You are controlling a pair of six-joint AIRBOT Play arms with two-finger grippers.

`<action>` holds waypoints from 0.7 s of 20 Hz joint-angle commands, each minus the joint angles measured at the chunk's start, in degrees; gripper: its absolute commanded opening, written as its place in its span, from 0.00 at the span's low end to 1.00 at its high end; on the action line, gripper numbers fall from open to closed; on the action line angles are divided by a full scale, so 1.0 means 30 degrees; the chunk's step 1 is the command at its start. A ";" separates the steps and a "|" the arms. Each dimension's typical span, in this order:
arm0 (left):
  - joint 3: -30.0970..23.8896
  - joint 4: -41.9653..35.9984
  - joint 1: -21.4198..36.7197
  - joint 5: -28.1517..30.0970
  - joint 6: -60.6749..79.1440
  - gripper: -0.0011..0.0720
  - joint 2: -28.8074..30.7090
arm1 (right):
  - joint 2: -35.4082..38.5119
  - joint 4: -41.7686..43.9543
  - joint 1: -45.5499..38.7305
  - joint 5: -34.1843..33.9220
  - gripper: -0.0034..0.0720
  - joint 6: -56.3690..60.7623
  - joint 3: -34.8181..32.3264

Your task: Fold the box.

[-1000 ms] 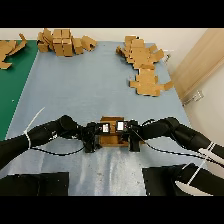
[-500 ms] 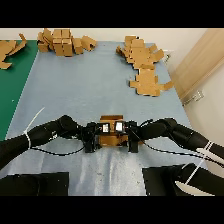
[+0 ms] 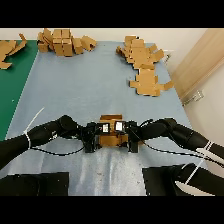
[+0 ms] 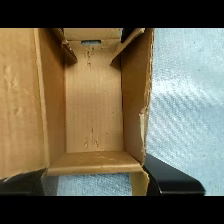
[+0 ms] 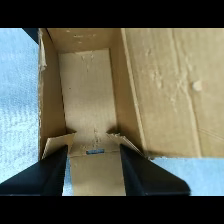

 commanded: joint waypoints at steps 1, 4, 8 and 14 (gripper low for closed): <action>0.0022 0.0000 -0.0015 0.0007 0.0000 0.65 -0.0007 | -0.0007 0.0015 0.0022 0.0131 0.77 0.0000 0.0000; 0.0022 0.0000 -0.0015 0.0007 0.0000 0.65 -0.0007 | -0.0007 0.0146 0.0022 0.0124 0.77 0.0007 0.0007; 0.0022 0.0000 -0.0015 0.0007 0.0007 0.65 -0.0007 | 0.0415 -0.0896 0.0007 -0.0889 0.05 0.1566 0.0015; 0.0022 0.0000 -0.0015 0.0007 0.0000 0.65 -0.0007 | 0.3657 -0.8072 -0.0015 -0.2550 0.05 1.4957 0.0146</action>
